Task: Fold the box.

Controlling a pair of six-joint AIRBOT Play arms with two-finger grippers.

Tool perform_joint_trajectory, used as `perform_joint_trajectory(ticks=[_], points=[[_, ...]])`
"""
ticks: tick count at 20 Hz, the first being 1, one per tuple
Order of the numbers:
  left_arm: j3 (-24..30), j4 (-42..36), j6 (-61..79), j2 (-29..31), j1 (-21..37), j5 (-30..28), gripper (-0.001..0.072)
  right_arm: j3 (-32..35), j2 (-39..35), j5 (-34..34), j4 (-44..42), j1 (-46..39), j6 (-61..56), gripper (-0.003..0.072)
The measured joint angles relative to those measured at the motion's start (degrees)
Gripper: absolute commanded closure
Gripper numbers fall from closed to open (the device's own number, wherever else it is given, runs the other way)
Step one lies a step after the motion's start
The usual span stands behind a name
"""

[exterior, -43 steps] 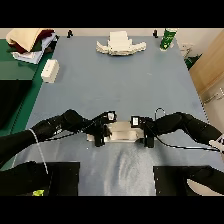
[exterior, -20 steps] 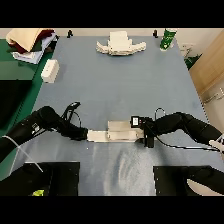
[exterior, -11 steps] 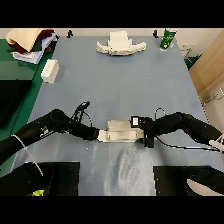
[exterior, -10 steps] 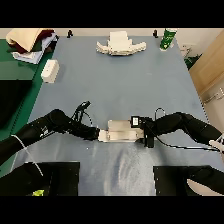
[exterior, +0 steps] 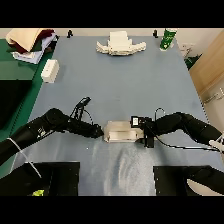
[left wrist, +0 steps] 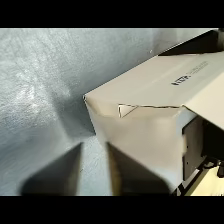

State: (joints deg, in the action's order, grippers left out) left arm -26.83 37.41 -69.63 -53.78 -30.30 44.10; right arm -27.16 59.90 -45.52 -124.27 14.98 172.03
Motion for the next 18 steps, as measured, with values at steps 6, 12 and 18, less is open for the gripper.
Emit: perform_joint_trajectory(ticks=[6,12,18], points=[[0.0,-0.2,0.2,0.0,-0.1,-0.5,0.0367,0.0,0.0,0.0,0.0,0.0,0.0,0.0179],[-0.4,-2.1,-0.1,0.0,-1.3,-2.5,0.0357,0.0,0.0,0.0,0.0,0.0,0.0,0.0179],[-3.7,6.1,-11.3,-0.9,-9.0,-5.9,0.0358,0.0,0.0,0.0,0.0,0.0,0.0,0.0179]])
